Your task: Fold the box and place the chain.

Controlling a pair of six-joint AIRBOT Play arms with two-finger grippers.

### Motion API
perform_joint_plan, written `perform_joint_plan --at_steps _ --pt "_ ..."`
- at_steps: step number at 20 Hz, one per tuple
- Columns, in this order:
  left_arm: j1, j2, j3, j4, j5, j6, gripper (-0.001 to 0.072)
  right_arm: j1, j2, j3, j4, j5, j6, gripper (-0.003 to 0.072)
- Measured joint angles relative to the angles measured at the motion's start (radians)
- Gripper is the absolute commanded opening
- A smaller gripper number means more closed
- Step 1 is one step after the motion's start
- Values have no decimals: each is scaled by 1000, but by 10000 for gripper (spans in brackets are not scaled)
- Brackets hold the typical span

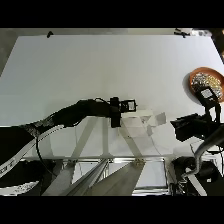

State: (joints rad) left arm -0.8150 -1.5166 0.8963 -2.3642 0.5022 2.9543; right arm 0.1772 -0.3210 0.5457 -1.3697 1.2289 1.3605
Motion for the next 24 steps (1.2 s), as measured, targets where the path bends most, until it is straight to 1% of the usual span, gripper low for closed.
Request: perform_joint_plan --at_steps 2,5,6,7,10,19,20,24 --pt "0 0 0 0 -5 0 11 0 0 0 2 11 -66 296" --pt "0 0 -1 2 -24 0 11 0 0 0 9 48 -224 299" --pt "-1 0 -1 2 -29 0 11 0 0 0 11 61 -273 306" --pt "-1 -1 -1 2 -32 0 11 0 0 0 11 74 -315 350" --pt "-1 -1 -1 2 -40 0 7 0 -3 0 14 100 -402 351" --pt "-1 -1 -1 1 -21 0 10 0 -7 0 24 117 -464 351" --pt "-1 -1 -1 1 -18 0 10 0 -7 0 28 117 -465 368" --pt "-1 -1 -1 1 -11 0 10 0 -7 0 38 118 -467 369"
